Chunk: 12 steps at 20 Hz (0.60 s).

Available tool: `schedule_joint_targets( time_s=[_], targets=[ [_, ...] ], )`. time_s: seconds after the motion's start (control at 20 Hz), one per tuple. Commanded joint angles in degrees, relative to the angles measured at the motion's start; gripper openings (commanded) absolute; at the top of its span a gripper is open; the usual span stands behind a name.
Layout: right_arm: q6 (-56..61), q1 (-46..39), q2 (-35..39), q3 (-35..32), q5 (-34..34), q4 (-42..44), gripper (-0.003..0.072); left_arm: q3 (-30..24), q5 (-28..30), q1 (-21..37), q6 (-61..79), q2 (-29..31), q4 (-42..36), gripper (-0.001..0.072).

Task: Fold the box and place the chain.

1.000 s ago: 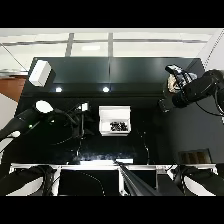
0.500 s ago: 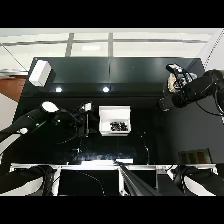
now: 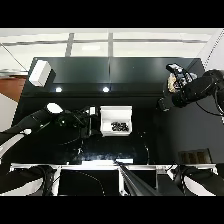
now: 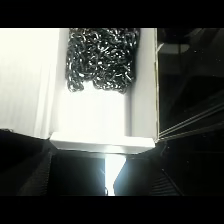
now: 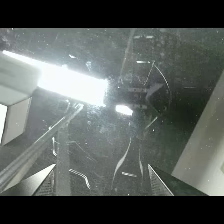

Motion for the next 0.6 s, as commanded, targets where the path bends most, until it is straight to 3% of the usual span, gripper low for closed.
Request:
schedule_joint_targets(
  time_s=[0.0, 0.55],
  targets=[
    [0.04, -0.04, 0.0, 0.0, 0.02, 0.02, 0.0699, 0.09, 2.12, -0.22, -0.04, -0.02, -0.17, 0.0708],
    [0.2, -0.04, -0.02, -0.24, 0.72, 0.04, 0.0699, 0.63, 0.2, -2.43, 1.7, -0.17, -0.17, 0.0708]
  ],
)
